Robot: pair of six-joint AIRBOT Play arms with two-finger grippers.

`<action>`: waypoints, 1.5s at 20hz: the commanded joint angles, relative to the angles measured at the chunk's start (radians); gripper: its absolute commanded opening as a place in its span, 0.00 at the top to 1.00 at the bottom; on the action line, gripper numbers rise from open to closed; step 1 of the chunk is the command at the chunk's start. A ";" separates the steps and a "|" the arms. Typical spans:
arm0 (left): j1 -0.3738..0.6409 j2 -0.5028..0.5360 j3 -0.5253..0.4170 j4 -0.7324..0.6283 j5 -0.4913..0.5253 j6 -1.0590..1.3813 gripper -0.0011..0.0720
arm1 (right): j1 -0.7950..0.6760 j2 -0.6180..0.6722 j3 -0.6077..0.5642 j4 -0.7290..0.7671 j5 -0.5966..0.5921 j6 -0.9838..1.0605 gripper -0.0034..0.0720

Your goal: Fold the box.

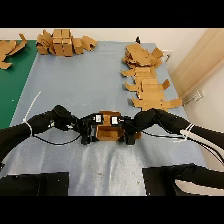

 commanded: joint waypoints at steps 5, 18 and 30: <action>0.000 0.000 0.001 -0.010 0.000 -0.011 0.01 | -0.001 0.000 0.000 0.001 0.010 0.000 0.30; 0.000 0.000 0.002 -0.017 0.000 -0.019 0.03 | -0.001 0.000 0.000 0.001 0.010 0.000 0.30; 0.000 0.000 0.002 -0.017 -0.004 -0.019 0.10 | 0.000 0.000 0.001 0.009 0.012 0.000 0.30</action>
